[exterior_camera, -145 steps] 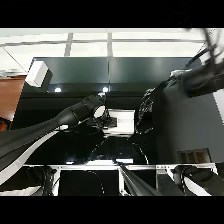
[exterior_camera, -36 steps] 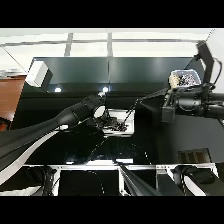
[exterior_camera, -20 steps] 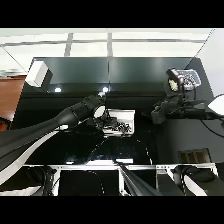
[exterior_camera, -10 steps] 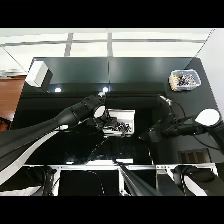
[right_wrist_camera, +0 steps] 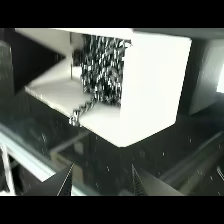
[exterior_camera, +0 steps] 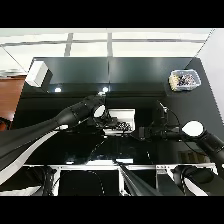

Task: Fold the box and place the chain.

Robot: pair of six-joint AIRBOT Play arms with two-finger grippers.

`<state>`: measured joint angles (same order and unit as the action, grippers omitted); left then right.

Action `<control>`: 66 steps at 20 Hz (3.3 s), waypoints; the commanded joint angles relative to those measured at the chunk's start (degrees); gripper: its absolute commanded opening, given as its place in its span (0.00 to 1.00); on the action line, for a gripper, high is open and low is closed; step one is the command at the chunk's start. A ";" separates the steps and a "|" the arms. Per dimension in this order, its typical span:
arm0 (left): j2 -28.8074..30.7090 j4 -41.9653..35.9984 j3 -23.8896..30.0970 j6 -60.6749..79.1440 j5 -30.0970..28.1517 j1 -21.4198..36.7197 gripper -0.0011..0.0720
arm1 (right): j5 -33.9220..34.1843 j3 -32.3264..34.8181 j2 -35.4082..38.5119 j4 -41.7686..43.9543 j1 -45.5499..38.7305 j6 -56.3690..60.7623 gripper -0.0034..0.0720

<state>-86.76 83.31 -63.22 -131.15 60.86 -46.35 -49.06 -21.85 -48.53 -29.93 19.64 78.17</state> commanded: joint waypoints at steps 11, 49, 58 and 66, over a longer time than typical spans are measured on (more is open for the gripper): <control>0.00 3.15 -0.02 -2.21 -0.44 0.83 0.05 | 12.87 0.44 -4.57 4.52 8.17 2.21 0.63; 0.00 1.49 -0.02 -2.12 -0.37 0.87 0.06 | 33.57 0.42 -14.62 13.44 21.84 -12.09 0.77; 0.00 1.49 -0.02 -1.73 -0.15 0.87 0.06 | 33.27 0.42 -15.58 13.44 22.86 -12.07 0.20; 0.00 1.49 -0.02 -1.70 -0.13 0.87 0.06 | 31.34 0.42 -15.52 13.40 22.86 -12.09 0.06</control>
<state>-86.74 84.77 -63.22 -132.84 60.69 -45.52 -16.93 -21.41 -64.12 -16.53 42.46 66.08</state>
